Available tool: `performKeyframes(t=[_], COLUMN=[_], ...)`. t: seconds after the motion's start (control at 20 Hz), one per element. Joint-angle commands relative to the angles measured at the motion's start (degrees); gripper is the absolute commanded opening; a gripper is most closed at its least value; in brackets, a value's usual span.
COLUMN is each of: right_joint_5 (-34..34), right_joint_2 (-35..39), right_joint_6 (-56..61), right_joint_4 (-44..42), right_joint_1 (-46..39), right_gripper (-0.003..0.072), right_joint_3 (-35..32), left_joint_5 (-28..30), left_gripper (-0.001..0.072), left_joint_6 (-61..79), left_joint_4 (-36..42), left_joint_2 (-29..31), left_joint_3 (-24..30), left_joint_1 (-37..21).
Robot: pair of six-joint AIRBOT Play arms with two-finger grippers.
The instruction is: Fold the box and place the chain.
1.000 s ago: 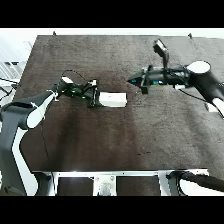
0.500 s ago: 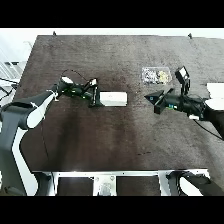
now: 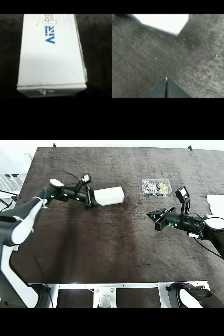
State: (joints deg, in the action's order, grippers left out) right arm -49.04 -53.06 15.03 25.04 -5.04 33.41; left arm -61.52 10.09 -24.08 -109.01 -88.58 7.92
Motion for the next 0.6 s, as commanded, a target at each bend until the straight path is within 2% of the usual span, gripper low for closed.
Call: performKeyframes(t=[0.0,0.1,0.35,0.4,0.55], right_joint_5=[0.0,0.0,0.0,0.0,0.0], right_joint_2=[0.1,0.1,0.0,0.0,0.0], right_joint_6=[0.0,0.0,1.0,1.0,1.0], right_joint_4=[0.0,0.0,0.0,0.0,0.0], right_joint_1=[-0.1,-0.1,-0.1,-0.1,-0.1], right_gripper=[0.0016,0.0016,0.0017,0.0016,0.0017], right_joint_3=[-0.2,-0.2,-0.2,-0.2,-0.2], left_joint_5=[6.1,9.9,27.7,29.6,30.3], left_gripper=[0.0013,0.0013,0.0014,0.0014,0.0015], left_joint_6=[-11.4,-15.7,-25.1,-26.9,-29.7], left_joint_4=[-0.6,-1.9,-3.1,-3.1,-3.2], left_joint_2=[6.2,10.1,18.4,18.6,17.9], left_joint_3=[0.4,2.7,12.3,13.1,13.1], left_joint_1=[-4.8,-8.3,-18.7,-20.9,-26.9])
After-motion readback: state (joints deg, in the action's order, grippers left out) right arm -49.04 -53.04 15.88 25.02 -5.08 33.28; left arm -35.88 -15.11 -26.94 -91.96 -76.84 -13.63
